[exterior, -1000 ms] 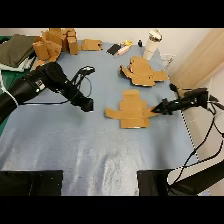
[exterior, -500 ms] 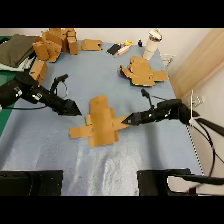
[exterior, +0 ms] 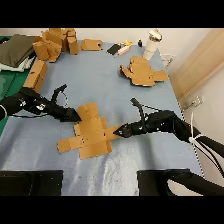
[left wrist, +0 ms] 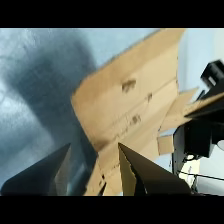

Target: Fold the box.

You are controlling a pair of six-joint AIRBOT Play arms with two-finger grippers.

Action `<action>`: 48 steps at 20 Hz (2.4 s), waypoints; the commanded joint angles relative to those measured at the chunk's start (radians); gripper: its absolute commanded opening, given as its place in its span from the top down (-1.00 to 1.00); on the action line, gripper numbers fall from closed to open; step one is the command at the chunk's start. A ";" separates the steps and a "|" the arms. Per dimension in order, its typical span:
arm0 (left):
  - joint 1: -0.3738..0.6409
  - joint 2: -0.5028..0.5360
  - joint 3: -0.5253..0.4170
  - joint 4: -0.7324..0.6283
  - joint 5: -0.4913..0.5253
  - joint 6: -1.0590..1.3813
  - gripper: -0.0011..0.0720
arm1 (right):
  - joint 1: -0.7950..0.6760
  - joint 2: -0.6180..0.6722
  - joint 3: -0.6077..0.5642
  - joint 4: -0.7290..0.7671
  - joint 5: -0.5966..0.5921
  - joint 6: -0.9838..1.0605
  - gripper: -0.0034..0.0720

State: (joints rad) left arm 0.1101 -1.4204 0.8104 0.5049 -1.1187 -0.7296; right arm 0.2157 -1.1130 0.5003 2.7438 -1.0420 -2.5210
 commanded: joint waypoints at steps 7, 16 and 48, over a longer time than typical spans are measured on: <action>0.004 -0.121 -0.007 -0.237 -0.116 0.291 -0.26 | 0.022 0.011 -0.008 -0.017 0.021 0.035 0.91; 0.063 -0.121 -0.008 -0.234 -0.227 0.336 0.17 | 0.021 0.009 -0.008 -0.034 0.040 0.060 0.91; 0.052 -0.194 -0.007 -0.295 -0.285 0.463 0.94 | 0.022 0.009 -0.008 -0.040 0.058 0.079 0.91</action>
State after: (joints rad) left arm 0.1612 -1.6138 0.8032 0.2092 -1.4048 -0.2817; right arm 0.2367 -1.1034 0.4923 2.7037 -0.9840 -2.4424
